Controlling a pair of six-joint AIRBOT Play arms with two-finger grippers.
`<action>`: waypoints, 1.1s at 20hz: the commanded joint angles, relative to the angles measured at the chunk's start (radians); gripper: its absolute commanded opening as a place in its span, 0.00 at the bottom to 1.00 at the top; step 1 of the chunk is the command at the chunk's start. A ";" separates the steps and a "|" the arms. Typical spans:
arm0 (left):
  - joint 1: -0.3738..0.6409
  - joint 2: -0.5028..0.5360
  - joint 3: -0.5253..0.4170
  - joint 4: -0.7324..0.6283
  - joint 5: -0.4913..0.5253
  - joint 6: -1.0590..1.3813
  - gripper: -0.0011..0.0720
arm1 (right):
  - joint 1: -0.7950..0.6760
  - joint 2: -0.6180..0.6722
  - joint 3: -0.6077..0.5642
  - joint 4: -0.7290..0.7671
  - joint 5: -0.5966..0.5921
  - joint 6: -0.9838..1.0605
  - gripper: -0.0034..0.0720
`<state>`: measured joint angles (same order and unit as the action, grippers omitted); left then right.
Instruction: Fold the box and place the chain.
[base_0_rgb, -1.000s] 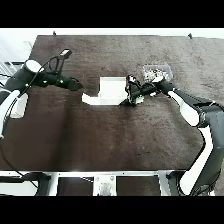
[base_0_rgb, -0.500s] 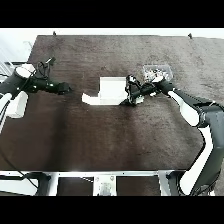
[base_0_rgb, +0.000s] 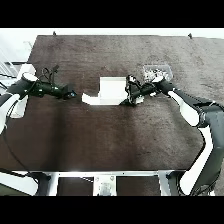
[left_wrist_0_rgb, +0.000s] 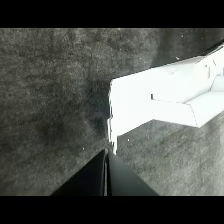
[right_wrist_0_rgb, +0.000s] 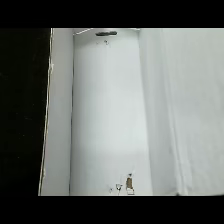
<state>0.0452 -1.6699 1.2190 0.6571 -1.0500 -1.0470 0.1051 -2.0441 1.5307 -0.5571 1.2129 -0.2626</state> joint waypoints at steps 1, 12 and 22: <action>-0.003 -0.034 0.000 -0.010 0.024 -0.027 0.04 | -0.001 0.000 0.001 0.000 0.000 0.000 0.78; -0.079 -0.123 0.000 -0.055 0.086 -0.045 0.04 | -0.001 0.000 0.001 0.000 0.000 0.000 0.78; -0.139 -0.147 0.024 -0.227 0.057 0.045 0.04 | -0.001 0.000 0.001 0.000 0.000 0.000 0.78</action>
<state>-0.0856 -1.8141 1.2285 0.4866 -0.9642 -1.0435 0.1051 -2.0441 1.5307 -0.5575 1.2129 -0.2626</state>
